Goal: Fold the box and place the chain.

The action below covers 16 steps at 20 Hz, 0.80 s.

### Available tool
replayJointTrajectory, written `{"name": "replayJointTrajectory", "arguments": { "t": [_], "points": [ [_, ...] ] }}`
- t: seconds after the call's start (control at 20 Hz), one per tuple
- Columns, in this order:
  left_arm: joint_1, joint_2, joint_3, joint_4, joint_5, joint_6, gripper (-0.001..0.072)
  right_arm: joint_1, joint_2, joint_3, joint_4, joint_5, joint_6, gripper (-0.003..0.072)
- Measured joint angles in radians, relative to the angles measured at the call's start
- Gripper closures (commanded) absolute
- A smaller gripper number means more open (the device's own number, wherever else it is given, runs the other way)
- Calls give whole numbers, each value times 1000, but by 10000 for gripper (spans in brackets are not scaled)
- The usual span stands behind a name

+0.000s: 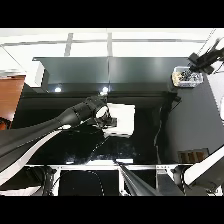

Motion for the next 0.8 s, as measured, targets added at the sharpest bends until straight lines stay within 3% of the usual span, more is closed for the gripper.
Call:
{"name": "replayJointTrajectory", "arguments": {
  "t": [0.5,0.8],
  "points": [
    [7,0,0,-1,0,0,684,0,462,0,43,-59,-217,673],
    [8,0,0,0,-1,0,684,27,696,0,194,26,-323,673]
  ]
}}
